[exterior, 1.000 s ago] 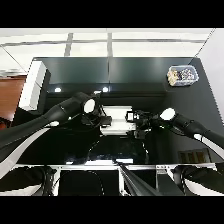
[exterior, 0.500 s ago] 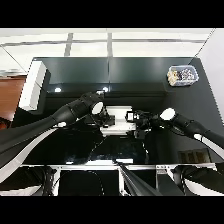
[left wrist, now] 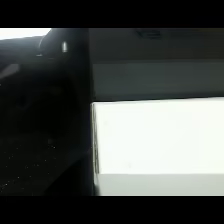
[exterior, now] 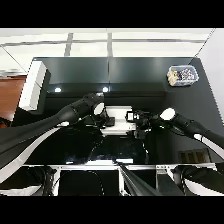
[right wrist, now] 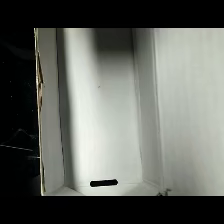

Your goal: Fold the box and place the chain.

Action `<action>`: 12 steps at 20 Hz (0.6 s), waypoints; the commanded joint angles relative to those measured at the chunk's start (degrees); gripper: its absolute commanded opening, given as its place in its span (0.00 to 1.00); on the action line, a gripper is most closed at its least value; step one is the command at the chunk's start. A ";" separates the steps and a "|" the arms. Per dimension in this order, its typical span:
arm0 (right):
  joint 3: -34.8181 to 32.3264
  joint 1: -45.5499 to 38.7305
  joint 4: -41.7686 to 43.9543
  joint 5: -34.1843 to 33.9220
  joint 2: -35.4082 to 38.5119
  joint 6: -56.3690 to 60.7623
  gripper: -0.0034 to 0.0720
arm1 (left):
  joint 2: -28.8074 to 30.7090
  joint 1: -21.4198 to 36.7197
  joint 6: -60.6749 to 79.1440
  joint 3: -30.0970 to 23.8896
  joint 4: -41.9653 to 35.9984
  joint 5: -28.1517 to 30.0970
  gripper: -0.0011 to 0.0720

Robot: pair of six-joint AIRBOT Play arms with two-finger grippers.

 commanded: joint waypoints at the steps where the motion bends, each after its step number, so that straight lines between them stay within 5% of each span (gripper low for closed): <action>1: 0.00 0.04 0.00 -0.04 0.00 -0.04 0.63 | -0.20 0.02 0.35 0.02 -0.44 0.94 0.05; 5: 0.00 0.04 0.02 -0.07 0.00 -0.04 0.63 | -0.20 0.04 0.35 0.04 -1.09 1.07 0.06; 6: 0.00 0.04 0.00 -0.07 0.00 -0.04 0.63 | -0.20 0.04 0.35 0.04 -1.44 1.22 0.17; 8: 0.00 0.04 0.00 -0.07 0.00 -0.04 0.63 | -0.20 0.04 0.33 0.04 -1.51 1.49 0.59; 12: 0.00 0.04 0.02 -0.04 0.00 -0.04 0.63 | -0.20 0.04 0.35 0.04 -1.46 1.46 0.57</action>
